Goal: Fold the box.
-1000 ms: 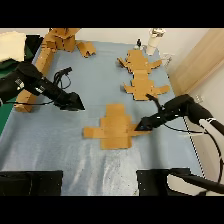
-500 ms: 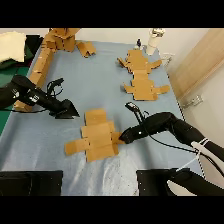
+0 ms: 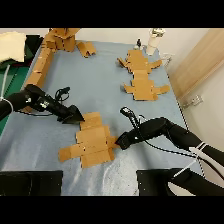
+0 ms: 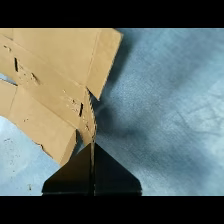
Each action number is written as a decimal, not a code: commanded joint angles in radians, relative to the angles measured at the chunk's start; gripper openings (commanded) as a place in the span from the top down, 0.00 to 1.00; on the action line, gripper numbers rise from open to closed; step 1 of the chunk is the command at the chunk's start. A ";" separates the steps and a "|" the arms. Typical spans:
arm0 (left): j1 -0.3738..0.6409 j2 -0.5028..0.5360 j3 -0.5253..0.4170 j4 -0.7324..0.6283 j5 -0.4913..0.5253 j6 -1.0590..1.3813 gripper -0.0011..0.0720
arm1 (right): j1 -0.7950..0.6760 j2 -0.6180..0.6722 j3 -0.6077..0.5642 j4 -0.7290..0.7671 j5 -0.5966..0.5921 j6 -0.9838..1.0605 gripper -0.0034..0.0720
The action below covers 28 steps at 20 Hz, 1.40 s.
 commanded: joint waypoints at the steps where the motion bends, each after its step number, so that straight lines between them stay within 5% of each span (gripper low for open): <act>1: -0.053 -0.054 -0.002 -0.017 0.006 0.023 0.34 | 0.009 0.000 -0.002 0.002 0.013 0.000 0.95; 6: -0.074 -0.085 -0.001 -0.107 -0.010 0.097 0.35 | 0.009 0.000 -0.002 0.001 0.014 0.000 0.95; 7: -0.074 -0.085 -0.001 -0.145 -0.032 0.135 0.39 | 0.009 0.000 -0.002 0.001 0.014 0.000 0.95; 8: -0.074 -0.087 -0.001 -0.167 -0.064 0.171 0.59 | 0.009 0.000 -0.002 -0.002 0.014 0.000 0.95; 14: -0.074 -0.089 -0.001 -0.166 -0.114 0.199 0.61 | 0.009 0.000 -0.002 -0.002 0.021 0.000 0.95; 15: -0.074 -0.089 -0.001 -0.166 -0.114 0.210 0.84 | 0.009 0.000 -0.002 -0.002 0.021 0.000 0.95; 20: -0.074 -0.088 -0.001 -0.166 -0.114 0.250 0.92 | 0.009 0.000 -0.001 -0.002 0.023 0.000 0.94; 22: -0.074 -0.088 -0.001 -0.168 -0.123 0.336 0.97 | 0.009 0.001 -0.001 -0.003 0.047 0.000 0.48; 23: -0.074 -0.088 -0.001 -0.170 -0.131 0.389 0.97 | 0.009 0.001 0.004 -0.014 0.062 0.000 0.39; 28: -0.103 -0.063 0.014 -0.180 -0.071 0.559 0.97 | -0.072 0.001 0.152 -0.334 0.035 0.288 0.39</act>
